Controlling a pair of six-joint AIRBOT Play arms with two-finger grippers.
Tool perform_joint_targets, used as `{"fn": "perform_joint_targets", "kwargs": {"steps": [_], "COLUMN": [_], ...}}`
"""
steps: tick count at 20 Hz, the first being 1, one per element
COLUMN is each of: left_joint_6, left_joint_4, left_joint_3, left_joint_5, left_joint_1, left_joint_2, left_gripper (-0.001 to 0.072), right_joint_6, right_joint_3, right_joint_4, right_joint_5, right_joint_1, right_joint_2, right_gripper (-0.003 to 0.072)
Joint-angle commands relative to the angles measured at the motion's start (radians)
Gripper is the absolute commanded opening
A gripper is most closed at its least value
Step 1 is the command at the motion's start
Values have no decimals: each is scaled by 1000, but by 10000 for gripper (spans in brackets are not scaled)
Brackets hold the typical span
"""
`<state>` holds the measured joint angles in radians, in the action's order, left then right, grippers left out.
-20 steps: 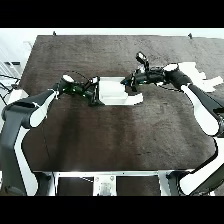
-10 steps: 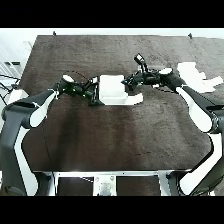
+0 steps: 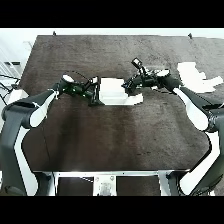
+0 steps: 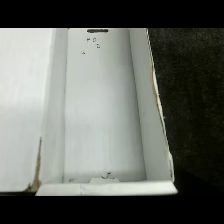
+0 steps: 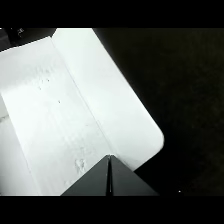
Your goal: Fold the box and place the chain.
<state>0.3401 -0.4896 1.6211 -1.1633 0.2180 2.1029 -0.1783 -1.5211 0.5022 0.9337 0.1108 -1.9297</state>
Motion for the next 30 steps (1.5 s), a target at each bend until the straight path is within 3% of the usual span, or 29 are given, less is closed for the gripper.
{"fn": "perform_joint_targets", "kwargs": {"steps": [1,4,6,7,9,11,16,28,30], "left_joint_6": [0,1,0,0,1,1,1,1,1], "left_joint_4": [0,0,0,0,0,0,0,0,0], "left_joint_3": [0,0,0,0,0,0,0,0,0], "left_joint_5": [0,1,1,0,1,1,1,1,0], "left_joint_1": [-1,-1,-1,-1,-1,-1,-1,-1,-1], "left_joint_2": [0,0,0,0,0,0,0,0,0], "left_gripper": [350,350,350,350,350,350,349,350,350], "right_joint_6": [-1,6,6,6,5,6,243,243,243], "right_joint_3": [-31,-37,-28,-18,-1,19,129,130,130], "right_joint_4": [3,31,127,172,255,319,363,363,363], "right_joint_5": [2,16,75,113,210,277,205,90,87], "right_joint_1": [0,-8,-25,-33,-52,-69,-61,26,40], "right_joint_2": [11,96,170,204,241,241,218,143,143], "right_gripper": [18,24,40,153,526,540,546,544,454]}}
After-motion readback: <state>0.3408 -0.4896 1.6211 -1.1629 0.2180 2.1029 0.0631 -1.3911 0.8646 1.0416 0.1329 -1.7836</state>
